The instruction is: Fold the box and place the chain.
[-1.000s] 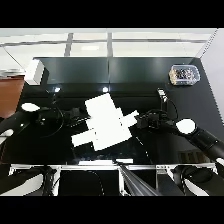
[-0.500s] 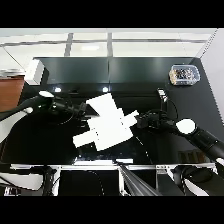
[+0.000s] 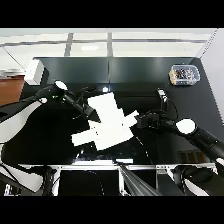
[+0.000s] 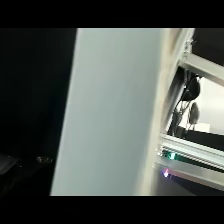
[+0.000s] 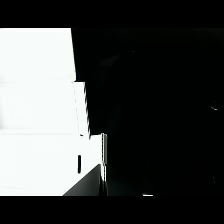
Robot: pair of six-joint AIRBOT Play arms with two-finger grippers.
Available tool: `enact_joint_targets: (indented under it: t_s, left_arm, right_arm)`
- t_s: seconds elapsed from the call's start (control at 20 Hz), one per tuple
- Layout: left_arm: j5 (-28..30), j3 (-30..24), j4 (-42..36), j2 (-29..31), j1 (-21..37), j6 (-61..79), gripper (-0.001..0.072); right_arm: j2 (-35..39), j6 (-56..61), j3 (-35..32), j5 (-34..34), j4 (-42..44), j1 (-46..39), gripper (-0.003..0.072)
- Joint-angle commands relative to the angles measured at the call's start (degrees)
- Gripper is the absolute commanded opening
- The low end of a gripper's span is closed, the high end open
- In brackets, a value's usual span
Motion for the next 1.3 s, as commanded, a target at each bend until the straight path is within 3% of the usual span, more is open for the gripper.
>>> enact_joint_targets:
  t_s: [0.0,0.1,0.25,0.35,0.5,0.55,0.6,0.65,0.85,0.95,1.1,1.25]
  left_arm:
    - [-0.28,1.33,0.85,-0.35,1.01,0.11,0.035]
    - [-0.26,1.36,0.83,-0.35,1.66,0.33,0.0321]
    - [-2.16,1.36,0.74,-0.35,1.86,3.19,0.0142]
    - [-2.45,1.36,0.79,-0.35,1.88,4.09,0.0064]
    - [-1.31,1.36,0.63,-0.35,1.86,6.4,0.0023]
    - [-0.76,1.36,0.17,-0.35,1.86,6.93,0.0022]
    - [-0.72,1.36,-0.48,-0.24,1.86,7.91,0.0022]
    - [-0.59,1.36,-0.63,0.24,1.84,8.57,0.0021]
    - [-0.11,0.79,-0.94,6.23,0.59,11.23,0.0019]
    - [4.94,-3.1,-5.2,11.85,-1.31,19.52,0.0019]
    - [22.05,-10.19,-4.96,17.64,-6.58,35.63,0.0021]
    - [28.81,-10.54,-0.92,16.72,-10.91,48.87,0.0022]
  right_arm:
    - [0.04,0.02,-0.04,0.15,0.02,0.04,0.0012]
    - [0.04,0.02,-0.02,0.17,0.02,0.04,0.0012]
    - [0.04,0.0,-0.02,0.17,0.02,0.04,0.0012]
    - [0.04,0.0,-0.04,0.15,0.0,0.04,0.0013]
    - [0.07,-0.39,0.11,0.17,-0.37,0.04,0.0031]
    - [0.07,-0.5,0.61,0.39,-0.59,0.02,0.0264]
    - [0.13,-0.7,1.55,0.94,-2.89,-0.09,0.0594]
    - [0.42,-0.66,3.32,2.69,-8.28,-0.44,0.0712]
    - [1.05,-0.61,14.49,20.28,-34.34,-4.0,0.0707]
    - [1.05,-0.63,18.67,27.02,-43.1,-4.2,0.0707]
    - [1.05,-0.66,19.61,27.34,-46.53,-4.17,0.0707]
    - [0.98,0.0,19.56,26.62,-42.05,-4.17,0.0707]
